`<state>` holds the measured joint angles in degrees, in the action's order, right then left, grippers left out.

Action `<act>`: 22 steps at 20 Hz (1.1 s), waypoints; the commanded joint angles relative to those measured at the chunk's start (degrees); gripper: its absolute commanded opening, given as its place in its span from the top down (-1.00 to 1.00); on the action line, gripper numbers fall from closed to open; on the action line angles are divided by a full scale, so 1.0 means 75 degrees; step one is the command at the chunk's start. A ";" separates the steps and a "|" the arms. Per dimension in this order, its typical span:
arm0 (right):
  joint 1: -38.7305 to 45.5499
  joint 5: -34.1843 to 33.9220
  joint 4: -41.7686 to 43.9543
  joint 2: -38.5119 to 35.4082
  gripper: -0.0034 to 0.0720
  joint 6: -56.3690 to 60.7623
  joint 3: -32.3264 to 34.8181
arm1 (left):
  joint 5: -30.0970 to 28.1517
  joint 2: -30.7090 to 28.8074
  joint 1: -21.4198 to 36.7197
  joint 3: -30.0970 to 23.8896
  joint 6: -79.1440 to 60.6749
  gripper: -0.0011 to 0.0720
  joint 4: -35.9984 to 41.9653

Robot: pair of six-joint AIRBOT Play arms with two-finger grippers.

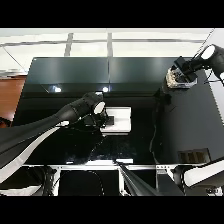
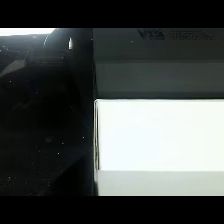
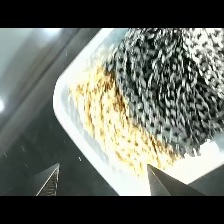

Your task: Fold the box and place the chain.

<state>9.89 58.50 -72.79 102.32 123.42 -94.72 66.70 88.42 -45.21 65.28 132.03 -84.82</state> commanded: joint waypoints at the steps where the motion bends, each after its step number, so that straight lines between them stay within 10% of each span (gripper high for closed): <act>1: 0.0335 0.0440 0.0697 0.0656 -0.71 0.0373 -0.0749 | 0.0000 0.0003 0.0003 0.0006 -0.0003 0.91 -0.0003; 14: 0.0233 0.0277 0.0705 0.1221 -0.55 0.0315 -0.0749 | -0.0020 0.0003 0.0003 0.0006 -0.0003 0.91 -0.0020; 18: 0.0207 0.0399 0.0729 0.1250 0.83 -0.0353 -0.0799 | -0.0020 0.0003 0.0003 0.0006 -0.0003 0.91 -0.0020; 22: 0.0204 0.0714 0.0638 0.0216 0.89 -0.2259 -0.1043 | -0.0020 0.0003 0.0003 0.0006 -0.0006 0.91 -0.0023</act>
<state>11.46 62.63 -67.66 108.33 115.81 -101.73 66.63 88.42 -45.21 65.28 132.00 -84.99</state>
